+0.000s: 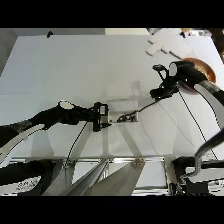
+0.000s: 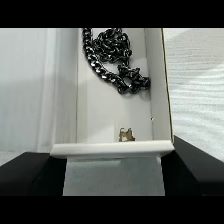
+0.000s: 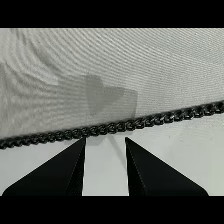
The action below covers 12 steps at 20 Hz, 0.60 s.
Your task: Fold the box and place the chain.
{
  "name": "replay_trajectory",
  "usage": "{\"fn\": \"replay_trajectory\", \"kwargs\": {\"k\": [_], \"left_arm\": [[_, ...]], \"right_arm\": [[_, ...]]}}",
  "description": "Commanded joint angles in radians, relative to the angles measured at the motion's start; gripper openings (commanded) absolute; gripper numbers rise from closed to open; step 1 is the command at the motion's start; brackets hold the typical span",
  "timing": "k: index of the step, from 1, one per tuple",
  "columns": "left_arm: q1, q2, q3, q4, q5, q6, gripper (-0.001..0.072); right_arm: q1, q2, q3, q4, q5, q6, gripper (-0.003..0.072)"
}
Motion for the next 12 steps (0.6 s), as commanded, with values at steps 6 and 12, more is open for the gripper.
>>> {"fn": "replay_trajectory", "kwargs": {"k": [6,12], "left_arm": [[0.0,0.0,0.0,0.0,0.0,0.0,0.0063],[0.0,0.0,0.0,0.0,0.0,0.0,0.0063]], "right_arm": [[0.0,-0.034,-0.006,0.0,-0.028,0.082,0.0242],[0.0,-0.035,-0.017,0.004,0.004,0.081,0.0144]]}}
